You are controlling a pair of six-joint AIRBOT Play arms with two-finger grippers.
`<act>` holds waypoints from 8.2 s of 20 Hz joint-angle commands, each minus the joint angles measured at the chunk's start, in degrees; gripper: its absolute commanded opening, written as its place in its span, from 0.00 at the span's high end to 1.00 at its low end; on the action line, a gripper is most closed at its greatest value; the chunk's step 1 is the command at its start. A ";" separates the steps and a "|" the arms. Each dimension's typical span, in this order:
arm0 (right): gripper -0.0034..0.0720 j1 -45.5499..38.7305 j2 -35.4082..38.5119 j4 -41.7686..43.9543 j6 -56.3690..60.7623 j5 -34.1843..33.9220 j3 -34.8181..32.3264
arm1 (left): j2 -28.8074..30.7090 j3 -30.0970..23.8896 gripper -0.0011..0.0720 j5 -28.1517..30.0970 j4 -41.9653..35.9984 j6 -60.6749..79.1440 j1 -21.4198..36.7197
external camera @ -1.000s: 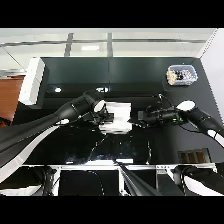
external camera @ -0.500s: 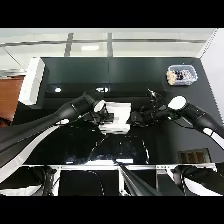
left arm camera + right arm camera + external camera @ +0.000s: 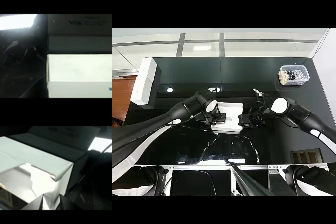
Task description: Fold the box and place the chain.
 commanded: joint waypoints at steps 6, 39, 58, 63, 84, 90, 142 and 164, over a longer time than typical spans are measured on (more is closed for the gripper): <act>0.65 5.64 -4.66 -12.90 14.51 3.10 6.05 | 0.02 0.04 0.95 0.55 0.02 0.02 0.02; 0.62 15.45 -16.57 -33.57 38.14 16.68 20.85 | 0.02 0.04 0.95 1.07 0.02 0.02 0.02; 0.70 13.25 -17.94 -29.20 35.93 16.46 20.65 | 0.02 0.04 0.95 1.07 0.04 0.02 0.02; 0.93 13.22 -18.95 -28.28 34.91 16.35 20.68 | 0.02 0.04 0.95 1.07 0.02 0.02 0.02; 0.44 11.28 4.72 -72.48 29.55 25.31 20.59 | 0.02 0.04 0.95 1.05 0.07 0.04 0.02; 0.00 -10.01 -0.44 -61.51 35.23 7.37 16.94 | 0.02 0.04 0.95 1.03 0.07 0.04 0.02; 0.93 -25.22 3.26 -26.99 -6.91 26.08 73.96 | 0.02 0.04 0.95 1.53 0.22 0.04 0.02; 0.93 -18.51 6.54 13.18 -8.44 32.85 68.89 | 0.02 0.04 0.95 1.31 0.20 0.02 0.02</act>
